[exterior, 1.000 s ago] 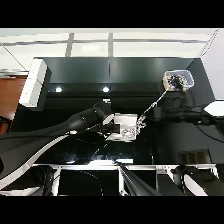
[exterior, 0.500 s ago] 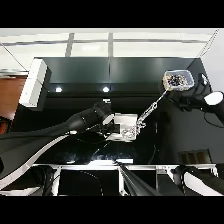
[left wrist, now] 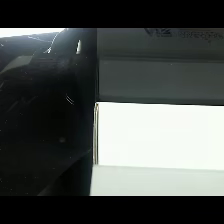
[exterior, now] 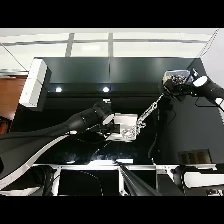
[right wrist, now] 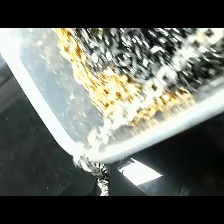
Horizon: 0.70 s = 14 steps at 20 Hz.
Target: Fold the box and place the chain.
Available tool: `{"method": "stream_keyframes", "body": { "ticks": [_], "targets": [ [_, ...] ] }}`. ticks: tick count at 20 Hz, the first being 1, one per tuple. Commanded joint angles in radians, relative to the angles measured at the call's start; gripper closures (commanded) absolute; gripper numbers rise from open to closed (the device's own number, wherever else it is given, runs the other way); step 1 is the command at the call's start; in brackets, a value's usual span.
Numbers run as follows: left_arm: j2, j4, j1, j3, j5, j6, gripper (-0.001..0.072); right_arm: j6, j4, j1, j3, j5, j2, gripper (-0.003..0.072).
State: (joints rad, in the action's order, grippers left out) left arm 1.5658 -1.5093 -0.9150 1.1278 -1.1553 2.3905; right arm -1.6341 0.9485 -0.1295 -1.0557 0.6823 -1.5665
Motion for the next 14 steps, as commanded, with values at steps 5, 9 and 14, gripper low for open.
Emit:
{"method": "stream_keyframes", "body": {
  "ticks": [5,9,14],
  "targets": [
    [0.000,0.001,0.000,0.001,-0.002,0.000,0.0677,0.175,0.071,-0.024,-0.121,0.245,0.127,0.0672],
    [0.000,0.000,0.000,0.001,-0.003,0.000,0.0676,0.216,0.138,-0.039,-0.123,0.318,0.431,0.0672],
    [0.000,0.001,0.000,0.001,-0.006,0.000,0.0677,0.218,0.141,-0.038,-0.123,0.346,0.738,0.0672]
  ]
}}
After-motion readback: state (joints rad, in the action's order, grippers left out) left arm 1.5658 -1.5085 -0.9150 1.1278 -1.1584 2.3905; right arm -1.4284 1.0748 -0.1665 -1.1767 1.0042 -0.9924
